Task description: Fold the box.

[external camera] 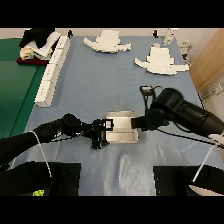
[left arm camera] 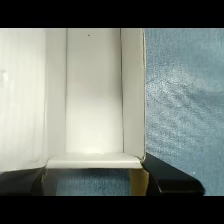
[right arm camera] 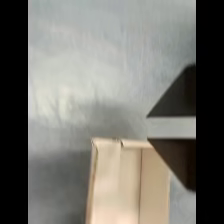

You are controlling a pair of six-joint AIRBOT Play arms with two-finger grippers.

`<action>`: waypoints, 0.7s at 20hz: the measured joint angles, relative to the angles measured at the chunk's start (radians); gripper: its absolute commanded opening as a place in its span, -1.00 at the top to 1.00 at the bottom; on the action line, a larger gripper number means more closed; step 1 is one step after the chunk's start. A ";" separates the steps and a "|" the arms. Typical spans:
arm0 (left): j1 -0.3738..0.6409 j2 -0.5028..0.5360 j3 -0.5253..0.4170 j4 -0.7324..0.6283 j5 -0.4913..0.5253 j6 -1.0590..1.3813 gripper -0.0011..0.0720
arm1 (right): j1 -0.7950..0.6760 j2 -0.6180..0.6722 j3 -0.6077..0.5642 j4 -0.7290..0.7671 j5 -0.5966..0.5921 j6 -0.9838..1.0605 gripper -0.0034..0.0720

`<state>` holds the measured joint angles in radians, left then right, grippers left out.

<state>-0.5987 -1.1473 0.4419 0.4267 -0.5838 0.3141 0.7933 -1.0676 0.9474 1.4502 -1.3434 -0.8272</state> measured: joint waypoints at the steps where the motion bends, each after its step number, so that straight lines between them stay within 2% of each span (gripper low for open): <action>1: 0.000 0.000 0.000 0.000 0.000 0.000 -0.48 | -0.046 0.019 -0.004 0.001 -0.007 -0.031 0.91; 4: 0.000 0.000 0.000 0.000 0.000 0.000 -0.48 | -0.231 0.017 -0.028 0.060 0.009 -0.180 0.91; 6: 0.000 0.000 0.000 0.000 0.000 0.000 -0.48 | -0.365 -0.034 -0.041 0.175 0.057 -0.313 0.91; 8: 0.000 0.000 0.000 0.000 0.000 0.000 -0.48 | -0.494 -0.117 -0.045 0.382 0.105 -0.493 0.91; 10: 0.000 0.000 0.000 0.000 0.000 0.000 -0.48 | -0.597 -0.223 -0.032 0.650 0.114 -0.694 0.91; 12: 0.000 0.000 0.000 0.000 0.000 0.000 -0.48 | -0.662 -0.333 0.005 0.873 0.076 -0.861 0.91; 14: 0.000 0.000 0.000 0.000 0.000 0.000 -0.48 | -0.678 -0.428 0.053 1.024 -0.011 -0.982 0.91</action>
<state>-0.5987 -1.1473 0.4419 0.4263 -0.5842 0.3138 0.1154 -1.4956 1.0004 2.4741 -1.3548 -1.8091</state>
